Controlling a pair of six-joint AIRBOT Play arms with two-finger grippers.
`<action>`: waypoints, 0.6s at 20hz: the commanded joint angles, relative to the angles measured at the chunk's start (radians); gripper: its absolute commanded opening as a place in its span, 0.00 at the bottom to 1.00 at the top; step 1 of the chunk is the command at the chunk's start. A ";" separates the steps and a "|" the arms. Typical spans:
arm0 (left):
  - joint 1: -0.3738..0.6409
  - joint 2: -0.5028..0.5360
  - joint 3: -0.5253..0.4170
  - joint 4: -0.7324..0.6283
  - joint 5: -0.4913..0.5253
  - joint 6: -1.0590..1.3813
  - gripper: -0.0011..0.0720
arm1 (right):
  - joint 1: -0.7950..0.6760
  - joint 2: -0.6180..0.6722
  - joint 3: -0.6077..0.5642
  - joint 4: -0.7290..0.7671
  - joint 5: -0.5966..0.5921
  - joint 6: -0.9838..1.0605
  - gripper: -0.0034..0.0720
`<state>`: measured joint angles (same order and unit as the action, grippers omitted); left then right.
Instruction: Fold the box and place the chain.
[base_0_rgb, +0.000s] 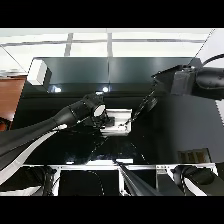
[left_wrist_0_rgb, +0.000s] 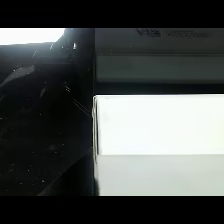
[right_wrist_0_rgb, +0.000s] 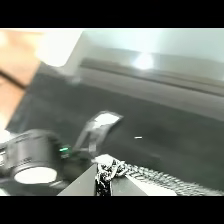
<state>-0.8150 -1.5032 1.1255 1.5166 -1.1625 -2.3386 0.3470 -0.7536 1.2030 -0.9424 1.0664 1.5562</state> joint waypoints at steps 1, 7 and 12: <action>0.001 0.000 0.001 -0.011 -0.002 0.000 0.05 | 0.080 -0.002 -0.001 0.026 -0.015 0.008 0.07; 0.001 0.000 0.001 -0.011 -0.001 0.000 0.05 | 0.133 -0.057 -0.034 0.068 -0.026 0.007 0.07; 0.001 0.000 0.001 -0.011 -0.001 0.000 0.05 | 0.142 -0.081 -0.037 0.078 -0.042 0.005 0.07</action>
<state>-0.8150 -1.5032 1.1255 1.5059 -1.1633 -2.3386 0.4831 -0.8234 1.1702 -0.8768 1.0348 1.5631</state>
